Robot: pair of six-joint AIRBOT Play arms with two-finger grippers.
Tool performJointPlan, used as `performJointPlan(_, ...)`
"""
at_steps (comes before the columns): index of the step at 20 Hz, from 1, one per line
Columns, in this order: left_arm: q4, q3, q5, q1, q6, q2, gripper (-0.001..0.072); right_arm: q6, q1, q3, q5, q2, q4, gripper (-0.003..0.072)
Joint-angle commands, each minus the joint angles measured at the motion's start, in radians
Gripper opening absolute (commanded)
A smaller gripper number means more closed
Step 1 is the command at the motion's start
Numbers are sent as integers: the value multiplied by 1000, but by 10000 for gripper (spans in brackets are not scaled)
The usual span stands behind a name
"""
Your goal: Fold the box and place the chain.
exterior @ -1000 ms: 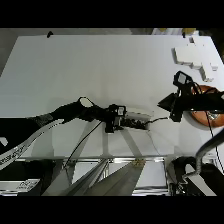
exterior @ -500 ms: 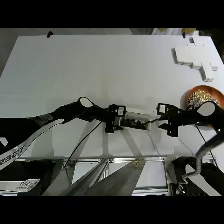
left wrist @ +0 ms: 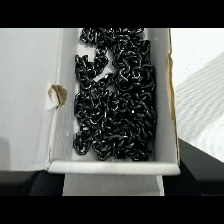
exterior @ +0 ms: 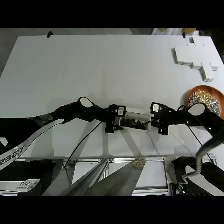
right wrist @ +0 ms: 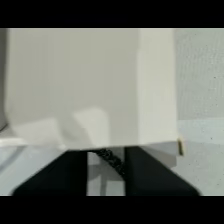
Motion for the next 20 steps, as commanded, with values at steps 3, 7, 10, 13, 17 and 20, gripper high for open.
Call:
performJointPlan(3,0,0,0,0,0,0,390,33,3,1,64,16,-124,14)
performJointPlan(7,0,0,0,0,0,0,390,262,3,2,152,117,-385,12)
performJointPlan(10,0,0,0,0,0,0,390,262,3,29,263,240,-272,12)
performJointPlan(13,0,0,0,0,0,0,390,262,3,63,346,320,-105,13)
performJointPlan(17,0,0,0,0,0,0,390,242,3,71,371,345,240,13)
performJointPlan(20,0,0,0,0,0,0,390,129,3,71,361,345,434,13)
